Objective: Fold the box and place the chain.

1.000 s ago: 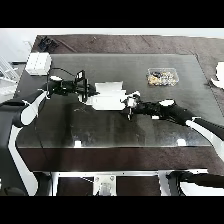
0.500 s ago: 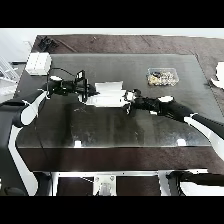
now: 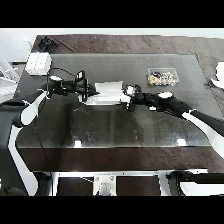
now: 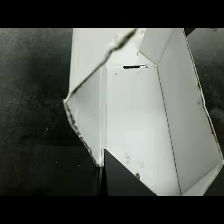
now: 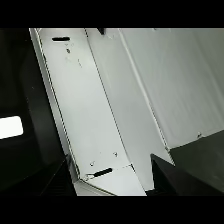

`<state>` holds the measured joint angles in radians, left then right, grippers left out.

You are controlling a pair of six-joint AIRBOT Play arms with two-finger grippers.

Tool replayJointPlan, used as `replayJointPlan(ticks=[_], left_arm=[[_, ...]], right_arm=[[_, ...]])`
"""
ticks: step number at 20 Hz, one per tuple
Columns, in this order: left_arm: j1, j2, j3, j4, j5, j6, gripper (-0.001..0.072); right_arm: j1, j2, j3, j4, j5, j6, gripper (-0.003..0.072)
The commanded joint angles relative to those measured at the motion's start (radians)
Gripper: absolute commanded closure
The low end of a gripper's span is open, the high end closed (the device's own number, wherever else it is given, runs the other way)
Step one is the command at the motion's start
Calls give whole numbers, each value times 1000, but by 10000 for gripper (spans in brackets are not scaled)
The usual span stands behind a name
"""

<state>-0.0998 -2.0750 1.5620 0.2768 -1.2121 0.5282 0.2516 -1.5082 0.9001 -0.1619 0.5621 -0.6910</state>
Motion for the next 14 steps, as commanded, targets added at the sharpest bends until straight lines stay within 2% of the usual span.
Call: replayJointPlan(ticks=[1,6,14], left_arm=[[0,0,0,0,0,0,689],[0,0,0,0,-1,0,689],[0,0,0,0,-1,0,690]], right_arm=[[-14,-19,35,-7,8,8,110],[-55,-27,71,-153,109,137,110],[-89,-153,286,-422,295,357,90]])
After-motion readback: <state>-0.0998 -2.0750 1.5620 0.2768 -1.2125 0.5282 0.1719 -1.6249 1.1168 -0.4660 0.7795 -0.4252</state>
